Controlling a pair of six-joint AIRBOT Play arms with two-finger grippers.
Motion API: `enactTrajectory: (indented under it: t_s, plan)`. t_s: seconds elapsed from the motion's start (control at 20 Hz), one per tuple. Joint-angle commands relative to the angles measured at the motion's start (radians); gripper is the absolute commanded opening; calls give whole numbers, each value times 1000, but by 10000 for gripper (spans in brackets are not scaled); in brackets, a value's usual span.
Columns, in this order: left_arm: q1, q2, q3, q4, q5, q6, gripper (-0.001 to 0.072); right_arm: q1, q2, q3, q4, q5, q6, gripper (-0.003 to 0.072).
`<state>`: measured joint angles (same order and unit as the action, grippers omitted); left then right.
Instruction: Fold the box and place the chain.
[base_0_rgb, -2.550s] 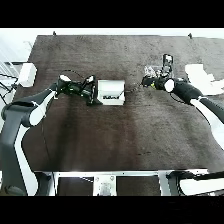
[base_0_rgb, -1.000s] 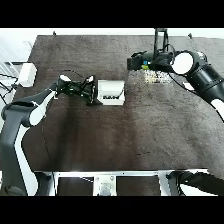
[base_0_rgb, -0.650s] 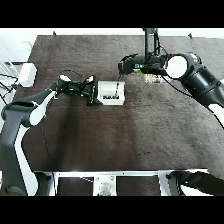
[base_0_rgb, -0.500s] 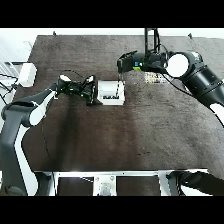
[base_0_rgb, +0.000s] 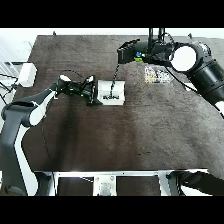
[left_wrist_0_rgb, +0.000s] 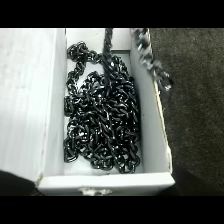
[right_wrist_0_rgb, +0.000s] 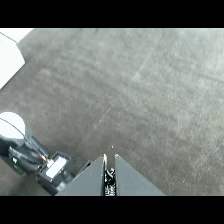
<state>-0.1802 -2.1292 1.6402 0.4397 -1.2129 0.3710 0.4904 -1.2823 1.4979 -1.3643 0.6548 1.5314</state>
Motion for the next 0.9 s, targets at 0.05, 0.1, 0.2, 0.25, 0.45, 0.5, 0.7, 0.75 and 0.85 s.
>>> enactTrajectory:
  t_s: [0.05, 0.1, 0.2, 0.25, 0.45, 0.5, 0.7, 0.75, 0.85]
  plan:
    - [0, 0, 0, 0, 0, 0, 527, 1, 0, 4, -1, -41, 0, 9]
    - [0, 0, 0, 0, 0, 0, 527, 1, 0, 3, -1, -40, 0, 10]
    - [0, 0, 0, 0, 0, 0, 527, 0, 0, -5, -1, -40, -10, 10]
    - [0, 0, 0, 0, 0, 0, 528, 0, 0, -16, -1, -40, -11, 10]
    - [0, 0, 0, 0, 0, 0, 528, 1, 0, -95, 3, -41, -10, 10]
    - [0, 0, 0, 0, 0, 0, 527, 1, 0, -125, 4, -41, -10, 10]
    - [0, 0, 0, 0, 0, 0, 527, 1, -32, -313, 3, -198, -10, 9]
    - [0, 0, 0, 0, 0, 0, 527, 1, -56, -369, 3, -273, -10, 10]
    - [0, 0, 0, 0, 0, 0, 527, 2, -114, -445, 5, -385, -6, 9]
